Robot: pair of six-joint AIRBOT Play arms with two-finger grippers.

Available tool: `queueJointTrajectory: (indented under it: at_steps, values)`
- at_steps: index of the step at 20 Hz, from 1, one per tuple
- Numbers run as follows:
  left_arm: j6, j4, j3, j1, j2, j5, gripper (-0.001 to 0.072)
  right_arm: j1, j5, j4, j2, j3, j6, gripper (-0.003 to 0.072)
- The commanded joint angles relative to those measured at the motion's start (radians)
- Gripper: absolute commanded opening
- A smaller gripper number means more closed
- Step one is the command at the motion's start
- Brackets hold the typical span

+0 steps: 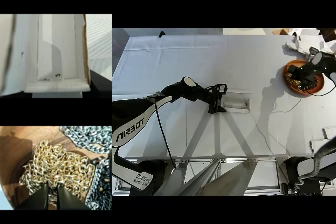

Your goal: Fold the box and place the chain.

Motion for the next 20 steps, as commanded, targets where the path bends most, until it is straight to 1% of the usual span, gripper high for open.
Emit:
queueJointTrajectory:
  at_steps: [1, 4, 7, 9, 11, 13, 14, 20]
  values:
    - [0.000, 0.000, 0.000, 0.000, 0.000, 0.000, 0.0188, -0.001, 0.048, 0.006, 0.027, 0.001, -0.097, 0.0008]
    - [0.000, 0.000, 0.000, 0.000, 0.000, 0.000, 0.0188, 0.000, 0.080, 0.006, 0.106, 0.001, -0.229, 0.0008]
    - [0.000, 0.000, -0.001, 0.000, 0.000, 0.000, 0.0188, 0.000, 0.111, 0.005, 0.210, 0.001, -0.260, 0.0007]
    - [0.000, 0.000, 0.000, 0.000, 0.000, 0.000, 0.0188, 0.004, 0.179, 0.000, 0.274, 0.001, -0.315, 0.0006]
    - [0.000, 0.000, 0.000, 0.000, 0.000, 0.000, 0.0188, 0.027, 0.278, -0.001, 0.326, 0.001, -0.369, 0.0006]
    - [0.000, 0.000, 0.000, 0.000, 0.000, 0.000, 0.0188, 0.077, 0.375, -0.006, 0.363, 0.001, -0.398, 0.0005]
    - [0.000, 0.000, -0.001, 0.000, 0.000, 0.000, 0.0188, 0.107, 0.400, -0.005, 0.378, 0.001, -0.399, 0.0005]
    - [0.000, 0.000, -0.001, 0.000, 0.000, 0.000, 0.0188, 0.333, 0.450, -0.008, 0.463, 0.001, -0.386, 0.0004]
